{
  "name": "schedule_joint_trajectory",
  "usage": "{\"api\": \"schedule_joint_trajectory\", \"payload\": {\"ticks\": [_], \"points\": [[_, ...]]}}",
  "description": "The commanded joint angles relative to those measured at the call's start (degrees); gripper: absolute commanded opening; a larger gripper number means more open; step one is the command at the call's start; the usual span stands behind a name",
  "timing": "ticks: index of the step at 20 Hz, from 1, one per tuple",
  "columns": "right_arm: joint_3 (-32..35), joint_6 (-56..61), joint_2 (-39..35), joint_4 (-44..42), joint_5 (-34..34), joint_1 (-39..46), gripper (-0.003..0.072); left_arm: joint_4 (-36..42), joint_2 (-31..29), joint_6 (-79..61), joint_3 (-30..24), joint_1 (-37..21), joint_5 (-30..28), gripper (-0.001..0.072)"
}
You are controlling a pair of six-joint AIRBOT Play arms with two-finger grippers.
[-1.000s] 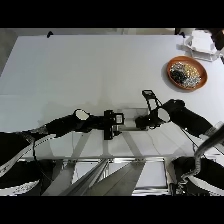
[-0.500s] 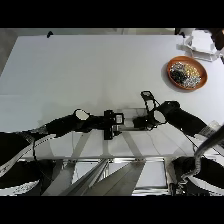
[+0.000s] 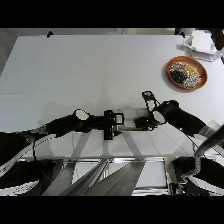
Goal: Fold the box and place the chain.
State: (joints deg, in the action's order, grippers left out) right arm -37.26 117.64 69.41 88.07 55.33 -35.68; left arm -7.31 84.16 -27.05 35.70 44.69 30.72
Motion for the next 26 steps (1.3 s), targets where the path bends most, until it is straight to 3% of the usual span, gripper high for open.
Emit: {"api": "schedule_joint_trajectory", "payload": {"ticks": [1,2,5,9,10,12,13,19,22,24,26], "points": [[0.0,0.5,0.0,0.7,0.6,0.0,0.022,0.0,0.0,0.1,0.0,0.0,-0.1,0.0273],[0.0,0.5,0.0,0.8,0.6,0.0,0.0212,0.0,0.0,0.1,0.0,0.0,-0.1,0.0273],[0.0,0.4,0.0,1.0,0.3,0.0,0.0023,0.0,0.0,0.1,0.0,0.0,-0.1,0.0273],[0.0,0.4,0.0,1.0,0.1,0.0,0.0018,0.0,0.0,0.1,0.0,0.0,-0.1,0.0273],[0.0,0.4,0.0,1.0,0.1,0.0,0.007,0.0,0.0,0.1,0.0,0.0,-0.1,0.0273],[0.0,0.3,-0.2,1.0,0.3,0.0,0.0421,0.0,0.0,0.1,0.0,0.0,-0.1,0.0273],[0.0,-0.4,-0.8,1.1,0.4,0.0,0.0475,0.0,0.0,0.1,0.0,0.0,-0.1,0.0273],[-0.2,-10.3,-13.7,4.3,1.8,0.0,0.0476,0.0,0.0,0.1,0.0,0.0,-0.1,0.0273],[-2.2,-14.7,-22.4,6.7,8.7,1.5,0.0475,0.0,0.0,0.1,0.0,0.0,-0.1,0.0273],[-6.4,-17.9,-27.6,12.0,14.0,3.4,0.0473,0.0,0.0,0.1,0.0,0.0,0.0,0.0273],[-12.4,-20.2,-31.0,22.9,12.5,7.8,0.0429,0.0,0.0,0.1,0.0,0.0,0.0,0.0273]]}}
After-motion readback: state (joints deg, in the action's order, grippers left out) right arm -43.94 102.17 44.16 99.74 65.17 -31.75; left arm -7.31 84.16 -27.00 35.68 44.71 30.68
